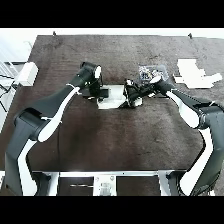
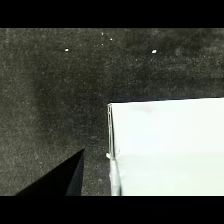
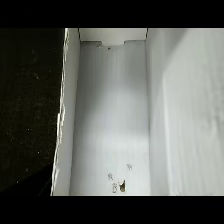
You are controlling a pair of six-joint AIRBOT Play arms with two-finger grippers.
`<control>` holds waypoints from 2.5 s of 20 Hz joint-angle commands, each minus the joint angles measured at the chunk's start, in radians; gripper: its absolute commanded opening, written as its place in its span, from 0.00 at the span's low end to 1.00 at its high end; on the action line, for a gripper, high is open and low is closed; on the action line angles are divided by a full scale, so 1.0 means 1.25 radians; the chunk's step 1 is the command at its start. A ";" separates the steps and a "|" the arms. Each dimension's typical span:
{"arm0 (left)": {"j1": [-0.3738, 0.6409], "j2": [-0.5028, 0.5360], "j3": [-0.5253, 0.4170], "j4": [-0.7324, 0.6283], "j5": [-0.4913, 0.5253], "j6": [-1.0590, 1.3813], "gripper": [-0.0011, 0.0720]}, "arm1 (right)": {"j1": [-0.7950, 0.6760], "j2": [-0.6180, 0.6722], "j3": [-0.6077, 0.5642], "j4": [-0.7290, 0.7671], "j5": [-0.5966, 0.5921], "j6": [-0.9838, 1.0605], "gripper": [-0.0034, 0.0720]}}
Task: Fold the box and place the chain.
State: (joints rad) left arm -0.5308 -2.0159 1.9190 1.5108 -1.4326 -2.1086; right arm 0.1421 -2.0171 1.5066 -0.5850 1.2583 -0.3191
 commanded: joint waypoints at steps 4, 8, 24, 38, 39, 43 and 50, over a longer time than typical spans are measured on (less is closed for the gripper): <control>-0.008 -0.001 0.000 0.005 0.021 0.015 0.42 | 0.000 0.000 0.000 0.000 -0.001 0.000 0.72; -0.008 -0.001 0.000 0.004 0.021 0.013 0.31 | 0.000 0.000 0.000 0.000 -0.001 0.000 0.72; -0.010 -0.002 0.009 -0.021 0.027 0.054 0.61 | 0.000 0.000 0.000 0.001 -0.001 0.000 0.72; -0.004 0.200 -0.003 0.052 -0.004 0.166 0.77 | 0.000 0.000 0.000 0.001 -0.001 0.000 0.72; -0.004 0.229 -0.031 0.054 0.013 0.187 0.77 | 0.000 0.000 0.000 0.001 -0.001 0.000 0.72; 0.000 0.390 -0.234 0.054 0.169 0.240 0.77 | 0.000 0.000 0.000 0.000 -0.001 0.000 0.72; 0.133 0.580 -0.614 -0.258 0.495 0.721 0.77 | 0.000 0.000 0.000 0.001 -0.001 0.000 0.72</control>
State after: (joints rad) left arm -0.4374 -1.3594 1.3113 1.4155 -0.9806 -1.5425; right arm 0.1421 -2.0171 1.5066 -0.5846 1.2575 -0.3191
